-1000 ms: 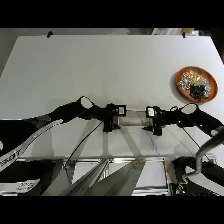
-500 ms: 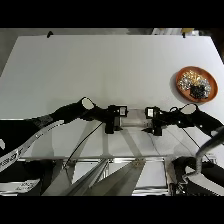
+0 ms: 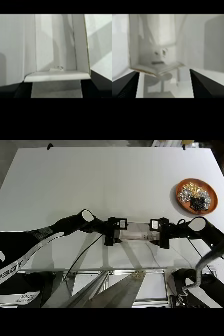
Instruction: Fold the box and place the chain.
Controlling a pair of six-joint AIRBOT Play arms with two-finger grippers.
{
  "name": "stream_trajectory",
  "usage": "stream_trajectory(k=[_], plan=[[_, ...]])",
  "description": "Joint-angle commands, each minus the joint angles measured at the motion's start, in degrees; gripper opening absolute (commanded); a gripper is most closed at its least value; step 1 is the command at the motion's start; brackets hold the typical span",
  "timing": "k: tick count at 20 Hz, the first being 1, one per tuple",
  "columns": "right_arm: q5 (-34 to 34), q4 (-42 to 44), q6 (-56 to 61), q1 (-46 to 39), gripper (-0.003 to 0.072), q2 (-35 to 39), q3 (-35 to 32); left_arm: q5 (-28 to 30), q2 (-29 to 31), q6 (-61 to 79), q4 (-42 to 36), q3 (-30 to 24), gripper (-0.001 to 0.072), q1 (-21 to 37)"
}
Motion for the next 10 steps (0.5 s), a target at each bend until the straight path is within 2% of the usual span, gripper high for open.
stream_trajectory(k=[1, 3, 4, 6, 7, 9, 10], plan=[[4.6, -5.2, 5.7, -3.0, 0.0656, 5.0, 0.0, 0.2, 0.0, -0.4, -0.2, 0.0, 0.0390, 0.1], [4.9, -4.8, 6.7, -3.1, 0.0651, 7.4, 0.0, 0.2, 0.0, -0.4, -0.2, 0.0, 0.0390, 0.1], [5.2, -3.6, 6.8, -3.1, 0.0609, 8.4, 0.0, 0.2, 0.0, -0.4, -0.2, 0.0, 0.0390, 0.1], [6.2, 0.9, 5.5, -3.1, 0.0431, 10.1, 0.0, 0.2, 0.0, -0.4, -0.2, 0.0, 0.0390, 0.1], [6.8, 4.1, 4.3, -3.1, 0.0389, 10.4, 0.0, 0.2, 0.0, -0.4, -0.2, 0.0, 0.0390, 0.1], [8.0, 8.8, 3.0, -3.1, 0.0372, 10.9, 0.0, 0.2, 0.0, -0.4, -0.2, 0.0, 0.0390, 0.1], [8.6, 10.7, 2.9, -3.1, 0.0313, 10.9, 0.0, 0.2, 0.0, -0.4, -0.2, 0.0, 0.0390, 0.1]])
